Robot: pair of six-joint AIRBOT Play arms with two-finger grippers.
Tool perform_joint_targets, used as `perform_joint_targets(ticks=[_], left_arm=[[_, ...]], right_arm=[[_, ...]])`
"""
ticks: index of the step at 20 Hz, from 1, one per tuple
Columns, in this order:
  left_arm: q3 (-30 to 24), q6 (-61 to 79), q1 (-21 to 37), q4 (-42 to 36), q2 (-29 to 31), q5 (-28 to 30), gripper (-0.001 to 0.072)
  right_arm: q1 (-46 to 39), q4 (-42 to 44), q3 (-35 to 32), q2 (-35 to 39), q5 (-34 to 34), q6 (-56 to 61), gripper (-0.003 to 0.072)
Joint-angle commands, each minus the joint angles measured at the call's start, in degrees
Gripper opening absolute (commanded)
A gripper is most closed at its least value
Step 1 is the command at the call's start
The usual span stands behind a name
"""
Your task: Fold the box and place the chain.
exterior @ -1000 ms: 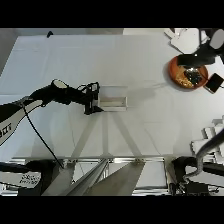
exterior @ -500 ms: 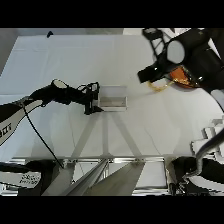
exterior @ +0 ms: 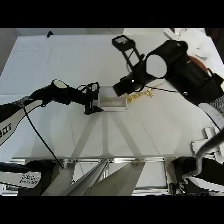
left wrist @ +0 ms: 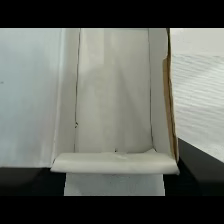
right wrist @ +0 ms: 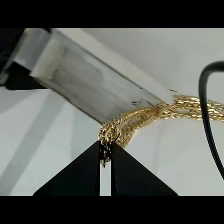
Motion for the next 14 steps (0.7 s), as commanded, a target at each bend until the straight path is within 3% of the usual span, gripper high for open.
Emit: perform_joint_targets(ticks=[1, 5, 11, 12, 14], left_arm=[[0.02, 0.0, -0.02, 0.0, 0.02, 0.0, 0.038], [0.02, 0.0, -0.02, 0.0, 0.02, 0.0, 0.038], [0.02, 0.0, -0.02, 0.0, 0.02, 0.0, 0.038], [0.02, 0.0, -0.02, -0.02, 0.02, 0.0, 0.038], [0.02, 0.0, -0.02, 0.0, 0.02, 0.0, 0.038]], right_arm=[[1.86, 3.02, -0.44, -1.4, -1.86, -1.27, 0.0012], [1.79, 2.86, -3.1, -4.28, -7.91, -0.85, 0.0012], [1.79, 1.38, -3.78, -14.12, -6.97, 1.99, 0.0019], [1.79, 1.7, -3.78, -14.6, -6.93, 1.95, 0.0075], [1.49, 2.19, -3.76, -14.36, -7.23, 1.11, 0.0271]])
